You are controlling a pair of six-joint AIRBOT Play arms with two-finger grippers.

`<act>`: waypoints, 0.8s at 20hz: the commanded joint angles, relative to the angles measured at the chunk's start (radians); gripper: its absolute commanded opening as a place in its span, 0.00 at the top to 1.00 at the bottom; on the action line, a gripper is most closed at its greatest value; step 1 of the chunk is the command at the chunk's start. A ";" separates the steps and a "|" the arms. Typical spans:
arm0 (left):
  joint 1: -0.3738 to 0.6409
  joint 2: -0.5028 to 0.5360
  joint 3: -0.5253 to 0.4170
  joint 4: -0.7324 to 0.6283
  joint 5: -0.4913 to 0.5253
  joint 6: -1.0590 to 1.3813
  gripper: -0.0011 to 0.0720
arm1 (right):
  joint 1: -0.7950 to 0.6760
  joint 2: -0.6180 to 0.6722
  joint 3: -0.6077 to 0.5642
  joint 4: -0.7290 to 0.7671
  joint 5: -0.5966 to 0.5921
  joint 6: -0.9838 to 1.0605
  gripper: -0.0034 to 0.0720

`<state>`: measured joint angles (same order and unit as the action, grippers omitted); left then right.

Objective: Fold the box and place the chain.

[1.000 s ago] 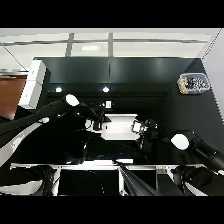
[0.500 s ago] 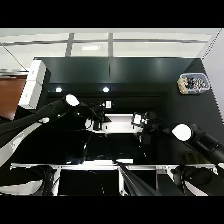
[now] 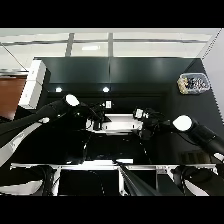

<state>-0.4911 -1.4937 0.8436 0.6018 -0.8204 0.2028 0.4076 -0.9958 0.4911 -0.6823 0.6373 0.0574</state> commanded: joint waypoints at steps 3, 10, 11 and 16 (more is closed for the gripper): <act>0.001 0.000 0.000 0.000 0.001 -0.001 0.95 | -0.050 -0.092 0.002 0.117 0.069 -0.222 0.02; 0.001 -0.002 0.000 0.000 0.001 -0.001 0.95 | -0.117 -0.183 0.002 0.180 0.098 -0.355 0.02; 0.001 -0.002 0.000 0.000 0.001 -0.001 0.95 | -0.117 -0.188 0.002 0.197 0.098 -0.371 0.02; 0.001 -0.005 0.000 0.000 0.001 -0.001 0.95 | -0.117 -0.190 0.006 0.201 0.093 -0.388 0.02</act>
